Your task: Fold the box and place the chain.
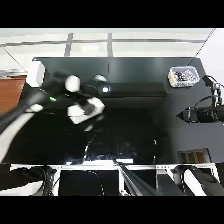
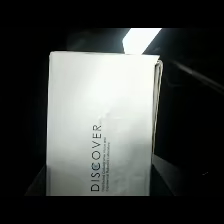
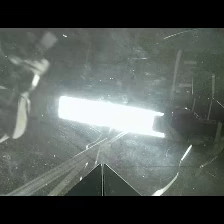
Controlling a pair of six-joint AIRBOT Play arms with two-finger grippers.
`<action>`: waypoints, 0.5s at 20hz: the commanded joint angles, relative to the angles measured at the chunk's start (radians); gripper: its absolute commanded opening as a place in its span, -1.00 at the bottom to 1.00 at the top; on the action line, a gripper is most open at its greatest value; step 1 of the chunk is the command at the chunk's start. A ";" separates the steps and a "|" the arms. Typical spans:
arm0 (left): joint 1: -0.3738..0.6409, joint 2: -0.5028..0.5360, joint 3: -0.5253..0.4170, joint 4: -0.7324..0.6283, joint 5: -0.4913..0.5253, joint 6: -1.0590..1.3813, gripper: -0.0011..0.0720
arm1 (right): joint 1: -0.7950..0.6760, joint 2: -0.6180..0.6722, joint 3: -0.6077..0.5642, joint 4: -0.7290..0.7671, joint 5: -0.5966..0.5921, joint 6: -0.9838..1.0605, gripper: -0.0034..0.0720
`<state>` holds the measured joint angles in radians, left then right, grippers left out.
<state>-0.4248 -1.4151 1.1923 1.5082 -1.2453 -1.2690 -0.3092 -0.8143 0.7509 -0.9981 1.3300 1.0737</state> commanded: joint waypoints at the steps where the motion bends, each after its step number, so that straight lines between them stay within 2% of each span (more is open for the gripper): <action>1: 0.318 0.056 -0.044 0.072 -0.128 -0.211 -0.14 | 0.000 0.001 0.000 0.001 -0.001 0.000 -0.87; 4: 0.571 0.082 -0.065 0.033 -0.105 -0.224 -0.14 | 0.000 0.001 0.000 0.001 -0.011 0.001 -0.87; 6: 0.690 0.091 -0.065 -0.005 -0.042 -0.223 -0.14 | 0.000 0.001 0.000 0.002 -0.021 0.001 -0.87; 10: 0.816 0.082 -0.065 -0.016 0.123 -0.127 -0.14 | 0.000 0.001 0.000 0.002 -0.042 0.004 -0.87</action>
<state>0.2829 -1.3334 1.1301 1.5124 -1.2366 -1.4471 -0.3092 -0.8139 0.7509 -0.9962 1.3033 1.0748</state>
